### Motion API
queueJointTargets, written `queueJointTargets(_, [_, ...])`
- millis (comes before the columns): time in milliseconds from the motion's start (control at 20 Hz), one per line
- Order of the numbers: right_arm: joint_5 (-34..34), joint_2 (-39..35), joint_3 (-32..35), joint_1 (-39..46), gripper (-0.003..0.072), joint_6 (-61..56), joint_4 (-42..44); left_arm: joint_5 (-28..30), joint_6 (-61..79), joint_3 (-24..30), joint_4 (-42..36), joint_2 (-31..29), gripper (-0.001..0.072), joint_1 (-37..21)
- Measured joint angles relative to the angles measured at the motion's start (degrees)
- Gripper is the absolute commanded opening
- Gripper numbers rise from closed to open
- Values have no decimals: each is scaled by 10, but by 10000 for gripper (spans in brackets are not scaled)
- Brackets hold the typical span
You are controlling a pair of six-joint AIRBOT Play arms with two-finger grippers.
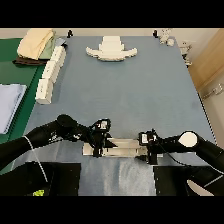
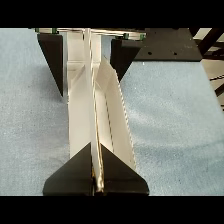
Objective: Fold the box.
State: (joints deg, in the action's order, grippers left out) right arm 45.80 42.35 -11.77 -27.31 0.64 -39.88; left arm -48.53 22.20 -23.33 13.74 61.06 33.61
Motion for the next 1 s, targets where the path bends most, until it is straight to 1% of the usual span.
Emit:
queueJointTargets(200, [5, -4, 2, 1, 650, -2, 5, 0, 0, 0, 0, 0, 14, 0])
queueJointTargets(350, [9, -5, 9, -8, 605, -2, 9, 0, 0, 0, 0, 0, 14, 0])
queueJointTargets(550, [-7, -2, 16, -31, 606, -7, 7, 0, 0, 0, 0, 0, 14, 0])
queueJointTargets(800, [-28, 14, 20, -39, 601, -11, 4, 0, 0, 0, 0, 0, 14, 0])
queueJointTargets(900, [-34, 20, 19, -40, 524, -11, 5, 0, 0, 0, 0, 0, 14, 0])
queueJointTargets(1000, [-37, 23, 19, -40, 524, -12, 6, 0, 0, 0, 0, 0, 14, 0])
